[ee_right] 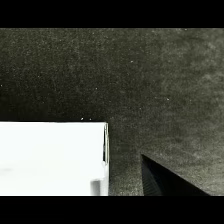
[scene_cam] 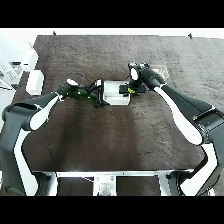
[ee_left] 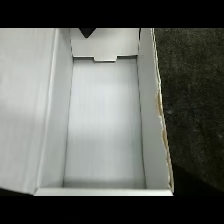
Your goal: Fold the box and place the chain.
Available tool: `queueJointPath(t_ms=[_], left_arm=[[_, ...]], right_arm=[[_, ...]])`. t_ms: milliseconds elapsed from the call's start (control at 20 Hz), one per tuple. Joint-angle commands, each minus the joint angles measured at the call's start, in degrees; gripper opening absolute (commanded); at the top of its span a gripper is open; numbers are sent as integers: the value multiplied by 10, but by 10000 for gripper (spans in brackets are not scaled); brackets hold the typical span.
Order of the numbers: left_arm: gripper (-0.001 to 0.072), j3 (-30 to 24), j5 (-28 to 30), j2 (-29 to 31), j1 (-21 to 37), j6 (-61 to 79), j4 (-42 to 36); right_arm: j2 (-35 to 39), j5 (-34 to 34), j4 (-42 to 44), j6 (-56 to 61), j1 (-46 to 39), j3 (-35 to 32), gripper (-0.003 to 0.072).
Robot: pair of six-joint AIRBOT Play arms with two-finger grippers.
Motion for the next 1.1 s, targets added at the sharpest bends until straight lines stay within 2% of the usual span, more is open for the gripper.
queueJointPath(t_ms=[0, 300, 600, 650, 750, 800, 850, 950, 1050], left_arm=[[405, 0, 0, 0, 0, 0, 0], [405, 0, 0, 0, 0, 0, 0], [404, 0, 0, 0, 0, 0, 0], [404, 0, 0, 0, 0, 0, 0], [404, 0, 0, 0, 0, 0, 0], [404, 0, 0, 0, 0, 0, 0], [405, 0, 0, 0, 0, 0, 0], [405, 0, 0, 0, 0, 0, 0], [404, 0, 0, 0, 0, 0, 0]], right_arm=[[-2, 1, -8, 21, 6, 0, 376], [-15, -1, -11, 35, 12, 0, 359], [-19, -1, -53, 53, 12, 0, 328], [-21, -1, -55, 55, 12, 0, 279], [-23, -1, -54, 58, 12, 0, 265], [-24, -2, -52, 60, 12, 0, 235], [-24, -2, -53, 60, 15, 0, 131], [-24, -4, -53, 60, 20, 0, 19], [-24, -4, -57, 66, 25, 0, 17]])
